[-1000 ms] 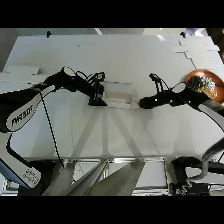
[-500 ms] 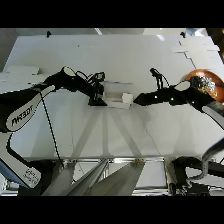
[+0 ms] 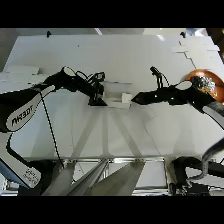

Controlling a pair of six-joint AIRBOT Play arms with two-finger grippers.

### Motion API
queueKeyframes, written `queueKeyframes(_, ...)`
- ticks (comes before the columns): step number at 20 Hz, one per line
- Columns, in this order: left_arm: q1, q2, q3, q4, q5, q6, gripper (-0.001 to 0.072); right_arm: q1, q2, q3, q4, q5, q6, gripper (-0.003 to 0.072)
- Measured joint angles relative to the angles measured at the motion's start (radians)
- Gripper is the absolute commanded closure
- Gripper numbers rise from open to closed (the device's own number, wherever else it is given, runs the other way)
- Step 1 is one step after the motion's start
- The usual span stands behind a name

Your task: Fold the box and place the chain.

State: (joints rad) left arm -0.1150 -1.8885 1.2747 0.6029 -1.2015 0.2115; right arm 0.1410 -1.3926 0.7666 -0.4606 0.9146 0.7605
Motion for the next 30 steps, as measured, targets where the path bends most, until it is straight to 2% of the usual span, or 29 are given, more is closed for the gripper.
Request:
queueKeyframes(2, 0.000, 0.000, 0.000, 0.000, 0.000, 0.000, 0.0394, 0.000, 0.000, 0.000, 0.013, -0.002, -0.016, 0.0371)
queueKeyframes(6, 0.000, 0.000, 0.000, 0.000, 0.000, 0.000, 0.0394, 0.000, 0.000, 0.000, -0.003, -0.039, -0.028, 0.0364)
queueKeyframes(7, 0.000, 0.000, 0.000, 0.000, 0.000, 0.000, 0.0394, 0.000, 0.000, 0.000, -0.006, -0.048, -0.029, 0.0343)
queueKeyframes(11, 0.000, 0.000, 0.000, 0.000, 0.000, 0.000, 0.0394, 0.000, 0.000, 0.000, 0.016, -0.068, -0.032, 0.0350)
queueKeyframes(13, 0.000, 0.000, 0.000, 0.000, 0.000, 0.000, 0.0394, 0.000, 0.000, 0.000, 0.039, -0.067, -0.033, 0.0427)
queueKeyframes(16, 0.000, 0.000, 0.000, 0.000, 0.000, 0.000, 0.0394, 0.002, 0.000, 0.000, 0.054, -0.065, -0.033, 0.0472)
queueKeyframes(21, 0.000, 0.000, 0.000, 0.000, 0.000, 0.000, 0.0394, 0.035, 0.000, 0.000, -0.001, -0.093, -0.017, 0.0467)
queueKeyframes(22, 0.000, 0.000, 0.000, 0.000, 0.000, 0.000, 0.0394, 0.043, 0.000, 0.000, -0.015, -0.103, -0.005, 0.0447)
queueKeyframes(23, 0.000, 0.000, 0.000, 0.000, 0.000, 0.000, 0.0394, 0.053, 0.000, 0.000, -0.027, -0.113, 0.002, 0.0375)
queueKeyframes(24, 0.000, 0.000, 0.000, 0.000, 0.000, 0.001, 0.0394, 0.061, 0.000, 0.000, -0.036, -0.126, 0.007, 0.0341)
queueKeyframes(30, 0.000, 0.000, 0.000, 0.000, 0.000, 0.000, 0.0394, 0.079, 0.000, 0.000, -0.021, -0.144, 0.025, 0.0370)
